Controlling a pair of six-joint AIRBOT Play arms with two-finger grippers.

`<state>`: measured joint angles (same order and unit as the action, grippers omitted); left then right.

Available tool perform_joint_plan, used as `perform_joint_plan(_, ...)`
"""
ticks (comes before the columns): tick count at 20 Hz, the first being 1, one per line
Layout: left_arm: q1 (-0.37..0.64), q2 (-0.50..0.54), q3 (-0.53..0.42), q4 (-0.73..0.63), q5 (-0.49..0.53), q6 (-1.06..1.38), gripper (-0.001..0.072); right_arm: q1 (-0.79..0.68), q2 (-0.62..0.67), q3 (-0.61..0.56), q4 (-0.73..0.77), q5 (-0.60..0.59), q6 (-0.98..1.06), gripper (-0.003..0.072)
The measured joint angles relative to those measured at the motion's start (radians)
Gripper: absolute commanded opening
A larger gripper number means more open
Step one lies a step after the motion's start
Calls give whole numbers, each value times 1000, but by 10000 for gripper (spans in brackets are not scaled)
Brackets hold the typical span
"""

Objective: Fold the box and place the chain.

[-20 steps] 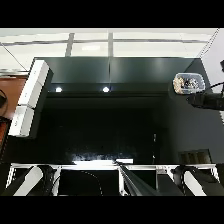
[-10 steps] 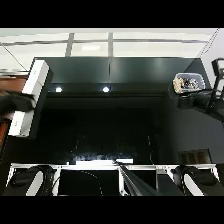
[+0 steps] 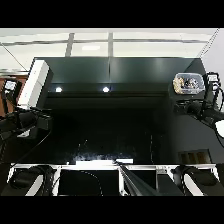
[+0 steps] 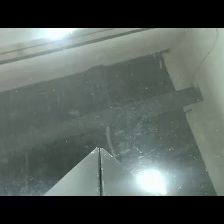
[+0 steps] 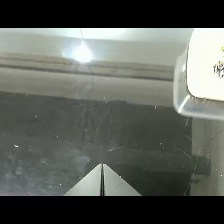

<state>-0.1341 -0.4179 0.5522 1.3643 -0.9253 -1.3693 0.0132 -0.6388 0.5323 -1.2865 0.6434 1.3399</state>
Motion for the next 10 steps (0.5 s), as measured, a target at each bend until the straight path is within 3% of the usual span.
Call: perform_joint_plan(10, -9, 3, -6, 12, 6, -8, 30, 0, 0, -6, -4, -3, 3, 16)
